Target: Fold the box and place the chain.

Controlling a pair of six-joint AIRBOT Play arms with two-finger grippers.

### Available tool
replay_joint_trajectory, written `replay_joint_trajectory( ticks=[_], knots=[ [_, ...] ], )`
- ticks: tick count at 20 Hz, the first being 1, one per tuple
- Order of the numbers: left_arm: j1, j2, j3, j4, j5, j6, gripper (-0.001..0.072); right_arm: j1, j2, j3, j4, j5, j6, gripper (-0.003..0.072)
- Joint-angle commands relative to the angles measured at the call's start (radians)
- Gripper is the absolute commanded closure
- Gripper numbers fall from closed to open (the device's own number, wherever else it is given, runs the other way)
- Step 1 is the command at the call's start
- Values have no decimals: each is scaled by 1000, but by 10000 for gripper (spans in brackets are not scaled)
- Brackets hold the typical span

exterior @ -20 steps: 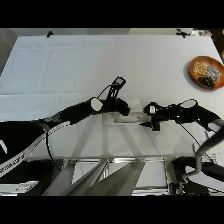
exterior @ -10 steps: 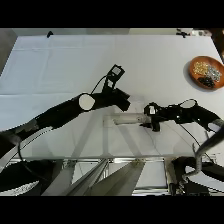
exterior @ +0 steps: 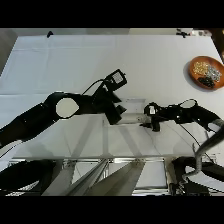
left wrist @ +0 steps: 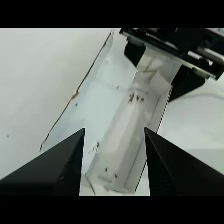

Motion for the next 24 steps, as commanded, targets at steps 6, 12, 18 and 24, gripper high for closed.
replay_joint_trajectory(
  ticks=[6, 12, 18, 24],
  knots=[
    [0, 20, -1, 349, -255, -239, 289, 0, 0, 0, 1, 0, 0, 225],
    [0, -21, -58, 349, -239, -91, 289, 0, 0, 0, 1, 0, 0, 225],
    [-3, -72, -155, 221, -75, 57, 294, 0, 0, 0, 1, 0, 0, 225],
    [-1, -90, -155, 139, -12, 201, 371, 0, 0, 0, 1, 0, 0, 225]
  ],
)
